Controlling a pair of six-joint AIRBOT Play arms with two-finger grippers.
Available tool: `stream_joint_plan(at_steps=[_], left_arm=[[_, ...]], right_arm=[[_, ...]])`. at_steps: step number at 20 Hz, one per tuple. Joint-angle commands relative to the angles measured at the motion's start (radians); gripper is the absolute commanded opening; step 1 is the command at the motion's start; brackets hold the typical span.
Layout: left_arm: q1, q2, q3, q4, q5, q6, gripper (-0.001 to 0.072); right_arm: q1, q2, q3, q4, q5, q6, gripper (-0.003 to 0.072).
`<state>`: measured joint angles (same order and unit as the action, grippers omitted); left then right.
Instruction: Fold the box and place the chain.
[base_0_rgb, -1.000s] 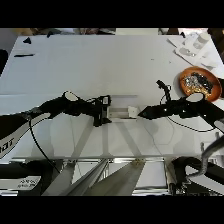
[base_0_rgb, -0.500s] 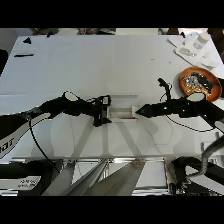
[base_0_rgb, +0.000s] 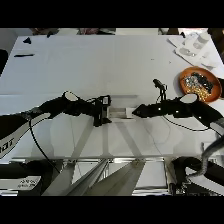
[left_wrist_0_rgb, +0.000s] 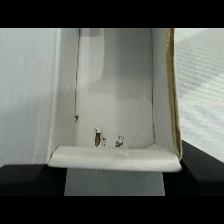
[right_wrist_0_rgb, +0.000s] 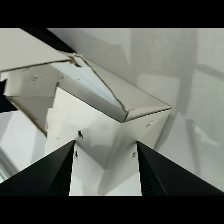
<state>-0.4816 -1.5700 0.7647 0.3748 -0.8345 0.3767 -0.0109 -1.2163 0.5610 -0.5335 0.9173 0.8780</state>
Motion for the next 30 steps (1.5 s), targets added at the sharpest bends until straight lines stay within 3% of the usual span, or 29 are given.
stream_joint_plan(at_steps=[1, 8, 16, 19, 24, 27, 30], left_arm=[[0.0, 0.0, 0.0, 0.0, 0.0, 0.0, 0.0291], [0.0, 0.0, 0.0, 0.0, 0.0, 0.0, 0.0291], [0.0, 0.0, 0.0, 0.0, 0.0, 0.0, 0.0291], [0.0, 0.0, 0.0, 0.0, 0.0, 0.0, 0.0291], [0.0, 0.0, 0.0, 0.0, 0.0, 0.0, 0.0291], [0.0, 0.0, 0.0, 0.0, 0.0, 0.0, 0.0291], [0.0, 0.0, 0.0, 0.0, 0.0, 0.0, 0.0291]], right_arm=[[0.049, 0.001, 0.0, -0.063, -0.096, 0.047, 0.0434], [0.105, 0.001, 0.001, -0.112, -0.183, 0.075, 0.0432], [0.243, 0.001, 0.09, -0.537, -0.23, 0.521, 0.0396], [0.307, 0.0, 0.143, -0.767, -0.201, 0.777, 0.0404], [0.406, -0.053, 0.222, -0.992, -0.084, 1.016, 0.0414], [0.449, -0.117, 0.305, -1.071, 0.024, 1.063, 0.0414], [0.472, -0.156, 0.337, -1.07, 0.033, 1.106, 0.0413]])
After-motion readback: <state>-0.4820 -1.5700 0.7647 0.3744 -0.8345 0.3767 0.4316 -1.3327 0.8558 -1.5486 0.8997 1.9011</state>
